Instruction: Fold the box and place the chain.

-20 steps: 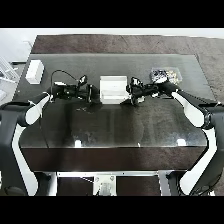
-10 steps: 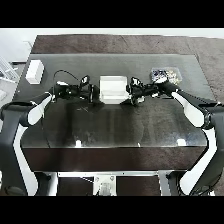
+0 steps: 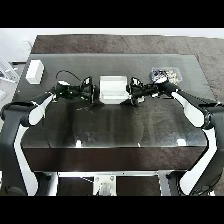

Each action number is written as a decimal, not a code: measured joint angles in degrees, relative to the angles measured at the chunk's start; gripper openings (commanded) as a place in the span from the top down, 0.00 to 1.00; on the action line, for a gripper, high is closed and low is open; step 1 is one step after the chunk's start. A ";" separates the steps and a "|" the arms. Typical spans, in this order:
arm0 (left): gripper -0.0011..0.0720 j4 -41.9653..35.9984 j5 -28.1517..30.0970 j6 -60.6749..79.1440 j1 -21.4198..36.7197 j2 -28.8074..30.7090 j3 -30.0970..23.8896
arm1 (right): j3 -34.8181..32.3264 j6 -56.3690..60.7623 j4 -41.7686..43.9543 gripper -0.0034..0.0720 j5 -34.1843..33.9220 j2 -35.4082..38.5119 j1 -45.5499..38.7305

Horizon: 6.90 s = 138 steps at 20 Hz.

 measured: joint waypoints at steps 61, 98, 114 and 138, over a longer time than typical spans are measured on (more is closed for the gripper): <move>0.32 0.46 1.01 -0.39 -0.11 0.00 0.68 | 0.61 1.03 -3.41 0.00 4.46 2.51 -3.32; 0.32 0.50 0.81 -0.28 -0.09 0.00 0.68 | 17.42 31.15 -9.51 0.95 4.17 -0.63 -0.61; 0.32 0.48 0.81 -0.31 -0.09 0.00 0.68 | 4.28 26.08 -10.64 0.25 8.81 7.93 -6.51; 0.32 0.57 0.63 -0.31 0.02 0.00 0.68 | 0.85 16.17 -9.79 0.47 -1.42 6.45 1.75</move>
